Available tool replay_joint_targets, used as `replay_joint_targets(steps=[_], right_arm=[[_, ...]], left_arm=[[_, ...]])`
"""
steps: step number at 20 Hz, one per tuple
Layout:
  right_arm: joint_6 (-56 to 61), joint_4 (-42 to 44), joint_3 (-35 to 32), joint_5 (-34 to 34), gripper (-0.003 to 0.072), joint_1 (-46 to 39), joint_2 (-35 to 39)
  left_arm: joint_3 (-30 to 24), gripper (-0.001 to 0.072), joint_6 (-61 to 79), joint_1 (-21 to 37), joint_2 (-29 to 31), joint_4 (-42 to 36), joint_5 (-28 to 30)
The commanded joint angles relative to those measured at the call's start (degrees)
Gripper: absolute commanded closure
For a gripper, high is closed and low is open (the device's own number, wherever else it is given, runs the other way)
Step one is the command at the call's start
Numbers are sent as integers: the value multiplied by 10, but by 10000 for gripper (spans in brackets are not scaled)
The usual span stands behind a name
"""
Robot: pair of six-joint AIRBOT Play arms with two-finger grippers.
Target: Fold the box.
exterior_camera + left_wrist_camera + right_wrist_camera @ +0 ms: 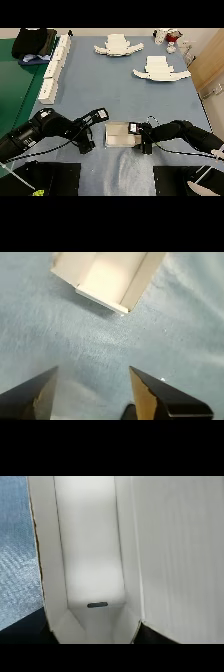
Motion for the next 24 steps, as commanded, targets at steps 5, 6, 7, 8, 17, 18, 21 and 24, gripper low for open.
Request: replay_joint_targets(steps=[5, 6, 7, 8, 17, 18, 21, 24], right_arm=[[0, 0, 1, 0, 181, 0, 0], [0, 0, 1, 0, 181, 1, 0], [0, 0, 1, 0, 181, 0, 0], [0, 0, 1, 0, 181, 0, 0], [0, 0, 1, 0, 181, 0, 0], [0, 0, 1, 0, 181, 0, 0], [0, 0, 1, 0, 181, 0, 0], [0, 0, 1, 0, 181, 0, 0]], left_arm=[[-105, 15, 442, 110, -25, -233, 168], [-106, 15, 496, 110, -45, -264, 182], [-106, 14, 544, 110, -66, -296, 191], [-106, 15, 593, 110, -87, -326, 196], [-106, 14, 745, 109, -173, -439, 203], [-106, 15, 755, 109, -176, -446, 203], [-106, 14, 778, 109, -186, -470, 203], [-106, 15, 778, 109, -203, -470, 203]])
